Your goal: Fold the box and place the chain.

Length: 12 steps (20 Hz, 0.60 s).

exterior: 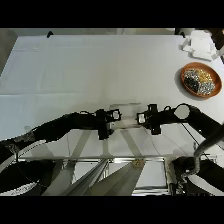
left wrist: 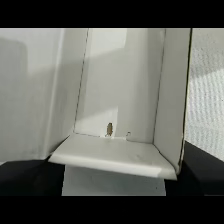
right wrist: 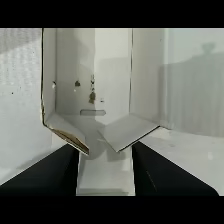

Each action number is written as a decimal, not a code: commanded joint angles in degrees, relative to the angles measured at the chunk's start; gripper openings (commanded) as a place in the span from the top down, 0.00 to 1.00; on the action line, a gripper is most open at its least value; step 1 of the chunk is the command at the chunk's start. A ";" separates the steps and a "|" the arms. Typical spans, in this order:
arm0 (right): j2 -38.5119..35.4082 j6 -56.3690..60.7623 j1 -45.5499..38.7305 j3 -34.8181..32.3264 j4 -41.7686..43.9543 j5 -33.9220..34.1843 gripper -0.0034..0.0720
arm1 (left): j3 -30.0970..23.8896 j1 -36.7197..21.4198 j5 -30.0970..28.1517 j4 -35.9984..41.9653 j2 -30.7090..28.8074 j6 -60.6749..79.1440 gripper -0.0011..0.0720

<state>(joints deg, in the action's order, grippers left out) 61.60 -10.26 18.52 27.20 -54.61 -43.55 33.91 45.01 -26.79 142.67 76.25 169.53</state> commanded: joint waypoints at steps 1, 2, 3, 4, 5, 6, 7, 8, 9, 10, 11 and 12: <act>0.37 -0.35 0.35 -0.02 3.69 -0.15 0.57 | -0.02 0.04 0.00 -0.02 0.02 0.00 0.53; 0.37 -0.35 0.35 -0.02 4.11 -1.16 0.61 | -0.02 0.04 0.00 -0.02 0.02 -0.02 0.53; 0.37 -0.35 0.35 -0.02 4.02 -1.95 0.62 | -0.02 0.04 0.00 -0.02 0.02 -0.02 0.53; 0.37 -0.33 0.35 -0.02 3.85 -2.29 0.62 | -0.02 0.04 0.00 -0.02 0.02 -0.02 0.53; 0.35 -0.33 0.35 -0.02 3.89 -2.32 0.63 | -0.02 0.04 0.00 -0.02 0.02 0.00 0.53; 0.35 -0.33 0.35 -0.02 3.93 -2.32 0.67 | -0.02 0.04 0.00 -0.02 0.02 -0.02 0.53; 0.37 -0.31 0.35 -0.02 4.11 -2.49 0.73 | -0.02 0.04 0.00 -0.02 0.02 0.00 0.53; 0.37 -0.33 0.35 -0.02 4.15 -2.97 0.74 | -0.02 0.04 0.00 -0.02 0.02 0.00 0.53; 0.37 -0.33 0.50 -0.02 4.48 -3.28 0.75 | -0.02 0.04 0.00 -0.02 0.02 0.00 0.53; 0.37 -0.33 0.87 -0.02 4.66 -3.32 0.75 | -0.02 0.04 0.00 -0.02 0.02 -0.02 0.53; 0.37 -0.35 1.42 -0.02 5.53 -3.15 0.75 | -0.02 0.04 0.00 -0.02 0.02 -0.02 0.53; 0.44 -0.37 2.05 -0.02 7.02 -2.10 0.75 | -0.02 0.04 0.00 -0.02 0.02 0.00 0.53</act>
<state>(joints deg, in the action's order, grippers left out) 61.95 -10.57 19.57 27.20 -50.02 -46.13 33.91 45.01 -26.83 142.65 76.25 169.53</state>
